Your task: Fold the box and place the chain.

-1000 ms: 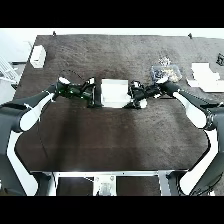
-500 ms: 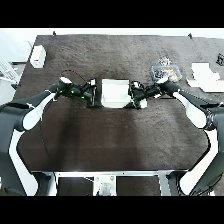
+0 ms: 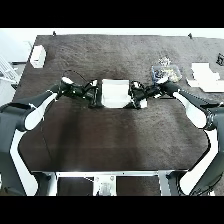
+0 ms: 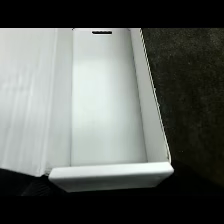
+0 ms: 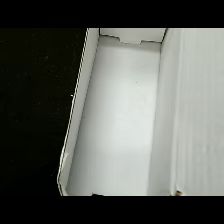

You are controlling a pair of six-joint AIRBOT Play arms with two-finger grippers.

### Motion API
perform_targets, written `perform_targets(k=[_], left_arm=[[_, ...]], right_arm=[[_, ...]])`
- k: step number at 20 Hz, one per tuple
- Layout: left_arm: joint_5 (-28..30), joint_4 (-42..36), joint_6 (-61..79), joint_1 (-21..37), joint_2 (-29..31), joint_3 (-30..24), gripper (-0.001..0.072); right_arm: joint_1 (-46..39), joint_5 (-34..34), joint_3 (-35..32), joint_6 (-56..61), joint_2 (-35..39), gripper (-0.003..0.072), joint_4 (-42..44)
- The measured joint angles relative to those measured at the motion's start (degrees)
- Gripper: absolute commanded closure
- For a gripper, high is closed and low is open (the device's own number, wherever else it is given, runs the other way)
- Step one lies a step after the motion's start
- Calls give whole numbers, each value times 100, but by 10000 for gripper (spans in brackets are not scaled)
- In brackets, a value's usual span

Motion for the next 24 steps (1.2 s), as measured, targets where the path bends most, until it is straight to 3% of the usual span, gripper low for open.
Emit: perform_targets(k=[14,16,24], left_arm=[[116,-9,-590,-35,-90,90,0],[125,-11,-636,-35,-92,92,40],[157,0,-730,-37,-142,92,60]], right_arm=[[-2,-17,2,7,0,96,15],[-2,-17,0,7,0,96,15],[-2,-11,2,4,0,96,13]])
